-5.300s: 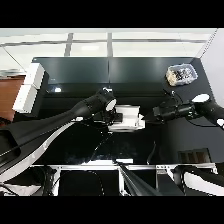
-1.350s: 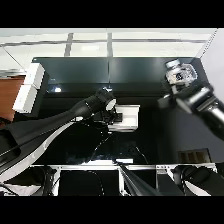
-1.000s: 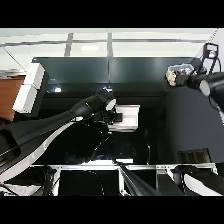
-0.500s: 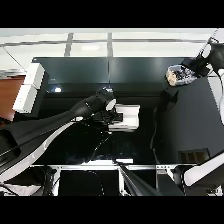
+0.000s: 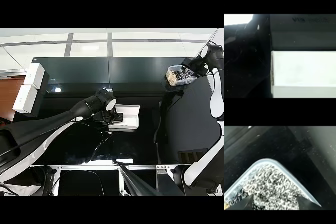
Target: Fold the box and place the chain.
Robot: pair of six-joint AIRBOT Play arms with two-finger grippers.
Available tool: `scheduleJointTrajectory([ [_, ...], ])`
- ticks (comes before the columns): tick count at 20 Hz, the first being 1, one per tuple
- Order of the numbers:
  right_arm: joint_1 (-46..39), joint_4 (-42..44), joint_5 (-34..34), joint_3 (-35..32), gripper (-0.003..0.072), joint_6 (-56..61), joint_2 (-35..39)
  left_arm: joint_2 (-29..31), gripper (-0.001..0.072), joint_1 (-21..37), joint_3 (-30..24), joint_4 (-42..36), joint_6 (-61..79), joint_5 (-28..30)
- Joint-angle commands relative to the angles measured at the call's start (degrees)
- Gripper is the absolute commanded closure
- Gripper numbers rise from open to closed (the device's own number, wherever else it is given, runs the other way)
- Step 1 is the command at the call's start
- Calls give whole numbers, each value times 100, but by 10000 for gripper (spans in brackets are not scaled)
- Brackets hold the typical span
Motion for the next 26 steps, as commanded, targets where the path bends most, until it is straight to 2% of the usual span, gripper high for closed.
scheduleJointTrajectory([
  [1,-15,144,-118,48,139,-87,-195,0,682,4,4,0,-2,13],
  [2,-13,275,-109,48,173,-87,-232,0,682,4,4,0,-2,13],
  [3,-17,367,-61,48,457,-87,-232,0,682,4,4,2,-2,15],
  [4,-28,372,55,50,663,-90,-179,0,682,4,4,2,-2,13],
  [7,-28,203,341,50,669,-496,240,0,682,4,4,2,-2,15],
  [12,-22,332,960,48,670,-1506,1572,0,682,4,4,0,-2,13],
  [15,-22,911,1480,48,670,-2243,2564,0,682,4,4,0,-2,13],
  [20,-24,2076,1593,48,670,-2581,4295,0,682,4,4,0,-2,11],
  [23,11,2844,1766,48,670,-2702,4970,0,682,4,4,0,-2,20],
  [26,286,2929,2055,44,670,-2717,5462,0,682,4,4,0,-2,15],
])
